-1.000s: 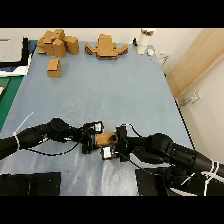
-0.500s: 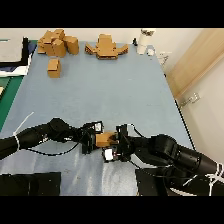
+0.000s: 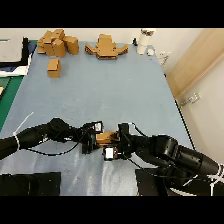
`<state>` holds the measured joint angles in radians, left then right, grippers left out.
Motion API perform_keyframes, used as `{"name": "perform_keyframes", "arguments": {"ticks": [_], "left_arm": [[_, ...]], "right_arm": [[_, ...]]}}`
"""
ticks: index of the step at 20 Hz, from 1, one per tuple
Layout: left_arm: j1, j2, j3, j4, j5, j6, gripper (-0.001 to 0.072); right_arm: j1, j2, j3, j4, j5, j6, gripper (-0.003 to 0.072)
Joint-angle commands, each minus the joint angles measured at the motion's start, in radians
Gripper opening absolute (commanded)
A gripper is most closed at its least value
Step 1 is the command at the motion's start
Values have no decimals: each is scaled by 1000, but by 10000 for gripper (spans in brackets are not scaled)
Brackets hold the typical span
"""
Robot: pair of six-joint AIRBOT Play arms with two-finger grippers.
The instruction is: Fold the box.
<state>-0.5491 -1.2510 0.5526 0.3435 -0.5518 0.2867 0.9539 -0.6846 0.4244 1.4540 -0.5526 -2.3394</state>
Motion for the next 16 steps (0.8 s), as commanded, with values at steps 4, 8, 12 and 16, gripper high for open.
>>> {"name": "perform_keyframes", "arguments": {"ticks": [4, 8, 12, 16], "left_arm": [[0, -1, 1, 0, 0, 1, 446], [0, 0, 1, 0, 0, 1, 446], [0, -1, 1, 0, 0, 1, 446], [0, -1, 1, 0, 0, 1, 446]], "right_arm": [[2, 0, 13, -17, 5, 10, 223], [2, -7, 13, 9, -5, 10, 223], [2, -26, 13, 38, -6, 9, 223], [2, -31, 13, 80, -19, 9, 222]]}}
